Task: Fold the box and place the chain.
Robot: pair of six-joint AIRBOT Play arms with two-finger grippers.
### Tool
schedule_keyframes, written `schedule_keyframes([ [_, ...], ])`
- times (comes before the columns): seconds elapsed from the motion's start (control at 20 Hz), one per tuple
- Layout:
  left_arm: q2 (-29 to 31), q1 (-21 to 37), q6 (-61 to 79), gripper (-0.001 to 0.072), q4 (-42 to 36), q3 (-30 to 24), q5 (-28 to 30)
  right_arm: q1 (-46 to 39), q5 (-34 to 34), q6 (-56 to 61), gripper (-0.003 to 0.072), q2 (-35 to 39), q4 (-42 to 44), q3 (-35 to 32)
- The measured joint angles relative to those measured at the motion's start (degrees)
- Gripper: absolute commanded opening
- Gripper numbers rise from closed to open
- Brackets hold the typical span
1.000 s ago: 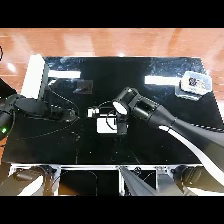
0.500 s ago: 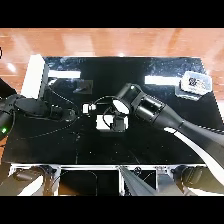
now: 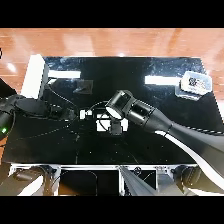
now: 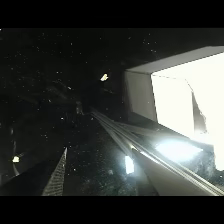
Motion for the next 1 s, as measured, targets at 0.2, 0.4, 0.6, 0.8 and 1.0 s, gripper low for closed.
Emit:
schedule_keyframes([
  [0.2, 0.0, 0.0, 0.2, 0.0511, 0.3, 0.0, 0.0, 0.4, 0.6, 0.8, 0.0718, -0.1, -0.7, 0.0],
  [0.4, 0.0, 0.0, 0.3, 0.0511, 0.4, 0.0, 0.0, 0.5, 1.4, 1.2, 0.0717, -0.1, -0.9, 0.0],
  [0.6, 0.0, 0.0, 0.6, 0.0511, 0.4, 0.0, -0.1, 0.6, 2.3, 1.6, 0.0717, -0.1, -0.9, 0.0],
  [0.8, 0.0, 0.0, 0.6, 0.0511, 0.4, 0.0, -0.1, 0.6, 3.1, 1.8, 0.0717, -0.2, -1.0, 0.0],
  [1.0, 0.0, 0.0, 0.6, 0.0511, 0.4, 0.0, -0.1, 0.6, 3.3, 1.8, 0.0717, -0.2, -1.0, 0.0],
])
